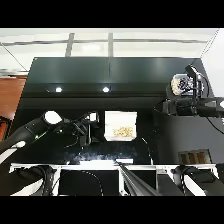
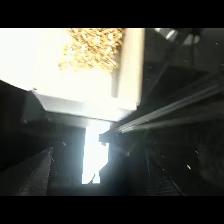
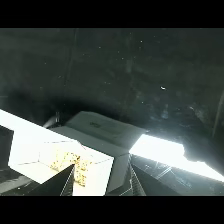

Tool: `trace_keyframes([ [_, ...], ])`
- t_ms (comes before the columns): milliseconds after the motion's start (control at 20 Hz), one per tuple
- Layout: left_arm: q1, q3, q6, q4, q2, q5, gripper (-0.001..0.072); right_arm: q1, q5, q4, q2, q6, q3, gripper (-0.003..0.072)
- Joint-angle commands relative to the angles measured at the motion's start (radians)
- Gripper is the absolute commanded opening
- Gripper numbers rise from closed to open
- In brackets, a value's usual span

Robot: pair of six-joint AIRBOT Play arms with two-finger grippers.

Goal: Fold the box and place the chain.

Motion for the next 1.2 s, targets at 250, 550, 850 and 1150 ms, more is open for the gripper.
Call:
trace_keyframes([
  [250,0.006,0.103,0.132,-0.069,-0.154,-0.035,0.0708,-0.001,-0.001,0.0,0.0,0.0,0.0,0.0418],
  [550,-0.031,0.11,0.128,-0.038,-0.158,-0.021,0.0708,-0.001,-0.001,-0.002,0.0,0.0,0.0,0.0418],
  [850,-0.076,0.114,0.106,-0.058,-0.16,0.019,0.0706,-0.001,-0.016,-0.002,0.0,0.001,0.0,0.0417],
  [1150,-0.1,0.116,0.075,-0.067,-0.161,0.077,0.0706,-0.001,-0.016,-0.002,0.0,0.001,0.0,0.0418],
])
